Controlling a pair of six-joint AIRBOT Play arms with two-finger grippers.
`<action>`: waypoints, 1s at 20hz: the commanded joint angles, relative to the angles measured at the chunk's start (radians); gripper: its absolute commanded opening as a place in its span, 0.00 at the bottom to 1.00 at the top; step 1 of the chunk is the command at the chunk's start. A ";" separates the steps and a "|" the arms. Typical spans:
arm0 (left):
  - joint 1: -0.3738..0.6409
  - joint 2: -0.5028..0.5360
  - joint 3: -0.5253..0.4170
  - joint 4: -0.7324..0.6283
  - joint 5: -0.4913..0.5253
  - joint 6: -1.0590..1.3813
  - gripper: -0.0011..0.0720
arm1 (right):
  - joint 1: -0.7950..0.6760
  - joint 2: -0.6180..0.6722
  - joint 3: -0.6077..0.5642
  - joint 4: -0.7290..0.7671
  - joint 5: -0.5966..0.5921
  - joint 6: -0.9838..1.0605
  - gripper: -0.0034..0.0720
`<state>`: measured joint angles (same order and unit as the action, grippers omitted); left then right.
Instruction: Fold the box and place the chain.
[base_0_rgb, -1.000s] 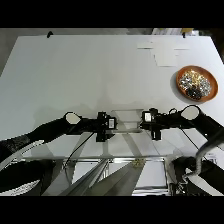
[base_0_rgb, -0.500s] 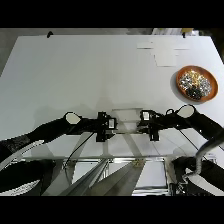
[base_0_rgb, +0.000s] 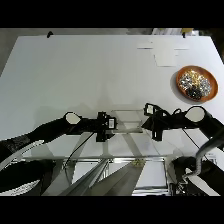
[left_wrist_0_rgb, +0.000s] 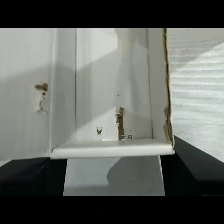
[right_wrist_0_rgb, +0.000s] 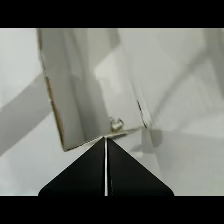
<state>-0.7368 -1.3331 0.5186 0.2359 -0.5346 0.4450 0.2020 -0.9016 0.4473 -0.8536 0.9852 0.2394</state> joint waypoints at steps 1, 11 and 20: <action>0.000 0.001 0.000 0.000 -0.001 0.000 0.22 | -0.070 0.029 0.063 -0.122 -0.004 0.371 0.07; 0.000 0.001 0.000 0.000 0.000 0.000 0.22 | -0.275 -0.146 0.080 -0.225 0.063 1.046 0.07; 0.000 0.001 0.000 0.000 -0.001 0.000 0.22 | -0.226 -0.214 0.013 -0.087 0.075 0.983 0.07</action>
<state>-0.7368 -1.3327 0.5186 0.2363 -0.5350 0.4450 -0.0288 -1.1065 0.4778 -0.9752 1.0561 1.2297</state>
